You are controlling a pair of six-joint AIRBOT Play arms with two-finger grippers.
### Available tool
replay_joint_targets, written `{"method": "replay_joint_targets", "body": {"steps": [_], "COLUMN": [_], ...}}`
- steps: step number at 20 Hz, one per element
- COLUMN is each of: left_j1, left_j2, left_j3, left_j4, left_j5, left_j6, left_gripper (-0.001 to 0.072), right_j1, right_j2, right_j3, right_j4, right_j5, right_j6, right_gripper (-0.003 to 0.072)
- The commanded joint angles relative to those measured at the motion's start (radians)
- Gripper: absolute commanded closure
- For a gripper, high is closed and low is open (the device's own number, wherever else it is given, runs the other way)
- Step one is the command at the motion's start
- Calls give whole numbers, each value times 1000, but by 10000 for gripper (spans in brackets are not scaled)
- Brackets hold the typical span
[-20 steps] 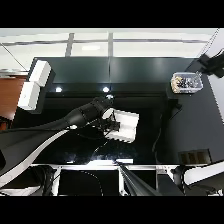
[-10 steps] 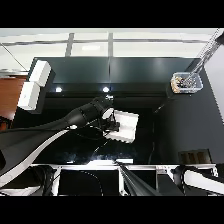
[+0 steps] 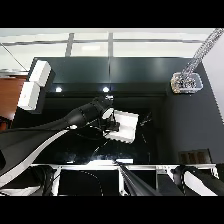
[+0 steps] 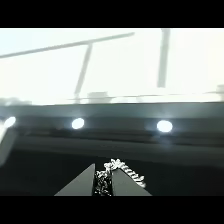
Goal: Fold the box and place the chain.
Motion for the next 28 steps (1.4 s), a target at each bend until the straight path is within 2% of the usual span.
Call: {"method": "replay_joint_targets", "body": {"steps": [1,10,16,23,28], "left_j1": [1,1,1,1,1], "left_j2": [-1,-1,-1,-1,-1], "left_j3": [1,1,1,1,1], "left_j4": [0,1,1,1,1], "left_j5": [-2,-1,-1,-1,-1], "left_j6": [0,0,0,0,0], "left_gripper": [682,682,682,682,682], "right_j1": [91,283,373,391,391], "right_j2": [53,66,66,89,111], "right_j3": [-1,-12,-19,-19,-19], "right_j4": [11,11,12,26,98], "right_j5": [17,144,181,187,175], "right_j6": [-8,-7,-4,-4,-8], "right_gripper": [677,677,677,677,677]}}
